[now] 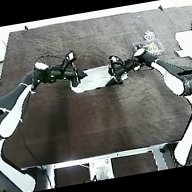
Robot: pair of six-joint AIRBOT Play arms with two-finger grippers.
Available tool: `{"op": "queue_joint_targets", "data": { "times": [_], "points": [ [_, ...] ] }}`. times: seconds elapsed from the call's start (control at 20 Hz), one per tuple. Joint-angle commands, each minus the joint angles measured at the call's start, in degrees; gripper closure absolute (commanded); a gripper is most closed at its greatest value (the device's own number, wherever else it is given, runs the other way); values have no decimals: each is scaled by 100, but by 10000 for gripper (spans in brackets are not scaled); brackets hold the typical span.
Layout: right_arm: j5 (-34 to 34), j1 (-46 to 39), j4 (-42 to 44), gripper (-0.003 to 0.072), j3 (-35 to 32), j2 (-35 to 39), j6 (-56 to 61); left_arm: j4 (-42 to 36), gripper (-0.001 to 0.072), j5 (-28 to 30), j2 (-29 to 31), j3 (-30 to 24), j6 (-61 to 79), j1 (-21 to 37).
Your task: Fold the box and place the chain.
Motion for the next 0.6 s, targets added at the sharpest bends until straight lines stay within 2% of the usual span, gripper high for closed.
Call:
{"op": "queue_joint_targets", "data": {
  "times": [0.0, 0.1, 0.25, 0.4, 0.55],
  "points": [
    [2, 2, -2, 102, -2, -2, 2, -352, 693, 933, -9, -26, 173, -50],
    [0, 2, -2, 102, -2, -2, 2, -599, 691, 1106, -22, -26, 319, -50],
    [0, 2, -2, 102, -2, -2, 0, -1147, 691, 1071, -188, 20, 481, -50],
    [2, 2, -2, 102, -2, -2, 2, -1128, 690, 793, -323, 55, 415, -50],
    [2, 2, -2, 103, -2, -2, 0, -1126, 690, 769, -422, 55, 234, -50]
  ]
}}
